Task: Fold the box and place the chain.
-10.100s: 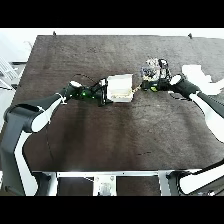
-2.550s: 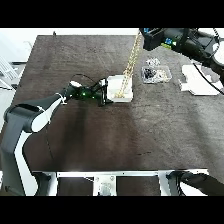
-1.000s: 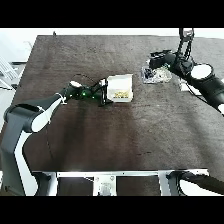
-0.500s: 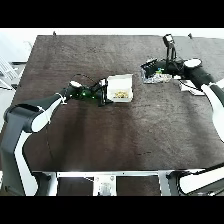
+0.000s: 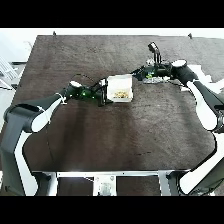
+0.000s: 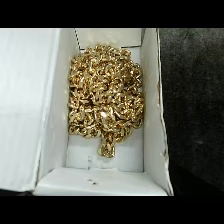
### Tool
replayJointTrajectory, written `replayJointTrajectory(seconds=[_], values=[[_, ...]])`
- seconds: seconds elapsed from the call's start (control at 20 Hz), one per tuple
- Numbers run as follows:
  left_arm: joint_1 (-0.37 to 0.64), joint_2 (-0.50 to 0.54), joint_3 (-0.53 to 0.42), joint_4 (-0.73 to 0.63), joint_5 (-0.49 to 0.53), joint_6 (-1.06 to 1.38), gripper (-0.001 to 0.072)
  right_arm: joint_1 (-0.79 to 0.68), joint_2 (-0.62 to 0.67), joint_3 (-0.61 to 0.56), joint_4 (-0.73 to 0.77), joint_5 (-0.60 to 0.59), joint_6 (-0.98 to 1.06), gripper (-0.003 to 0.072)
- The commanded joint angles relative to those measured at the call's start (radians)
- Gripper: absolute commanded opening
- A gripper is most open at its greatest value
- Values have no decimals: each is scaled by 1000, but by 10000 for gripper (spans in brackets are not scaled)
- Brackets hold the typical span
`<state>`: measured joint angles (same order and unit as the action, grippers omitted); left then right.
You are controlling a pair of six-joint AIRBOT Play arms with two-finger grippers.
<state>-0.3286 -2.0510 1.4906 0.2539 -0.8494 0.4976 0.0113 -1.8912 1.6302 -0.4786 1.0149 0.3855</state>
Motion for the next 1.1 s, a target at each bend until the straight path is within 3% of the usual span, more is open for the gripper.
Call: replayJointTrajectory(seconds=[0.0, 0.3, 0.75, 0.85, 1.05], values=[[0, 0, 0, 0, 1, 0, 289, 14, -10, 11, -14, 94, -2, 121], [0, 0, 0, 0, 1, 0, 289, 15, -10, 78, -17, 341, -1, 130], [0, 0, 0, 0, 1, 0, 289, 101, -10, 81, -234, 338, -3, 180], [0, 0, 0, 0, 1, 0, 289, 113, -10, 81, -256, 337, -5, 239], [1, 0, 0, 0, 1, 0, 289, 112, -10, 81, -259, 337, -5, 242]])
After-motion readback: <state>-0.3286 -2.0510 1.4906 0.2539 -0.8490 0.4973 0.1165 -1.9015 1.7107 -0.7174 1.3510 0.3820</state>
